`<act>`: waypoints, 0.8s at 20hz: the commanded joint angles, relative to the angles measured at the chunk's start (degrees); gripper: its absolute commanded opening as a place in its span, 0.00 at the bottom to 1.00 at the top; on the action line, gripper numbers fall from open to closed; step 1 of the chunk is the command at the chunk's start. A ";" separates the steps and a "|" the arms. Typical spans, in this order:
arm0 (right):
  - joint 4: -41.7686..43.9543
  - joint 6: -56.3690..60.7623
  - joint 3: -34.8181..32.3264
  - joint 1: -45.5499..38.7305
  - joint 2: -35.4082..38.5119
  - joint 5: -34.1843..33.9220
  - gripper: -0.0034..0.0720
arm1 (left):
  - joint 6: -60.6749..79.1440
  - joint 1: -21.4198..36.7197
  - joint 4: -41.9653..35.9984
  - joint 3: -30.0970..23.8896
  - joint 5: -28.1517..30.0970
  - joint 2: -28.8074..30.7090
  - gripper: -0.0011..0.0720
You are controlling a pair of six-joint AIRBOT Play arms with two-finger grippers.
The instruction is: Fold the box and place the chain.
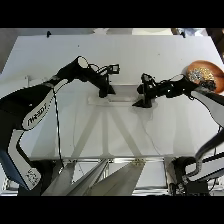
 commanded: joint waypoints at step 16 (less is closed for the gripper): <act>-0.22 0.09 -0.02 0.15 -0.04 0.66 0.38 | 0.00 0.02 0.02 0.00 0.02 0.02 0.03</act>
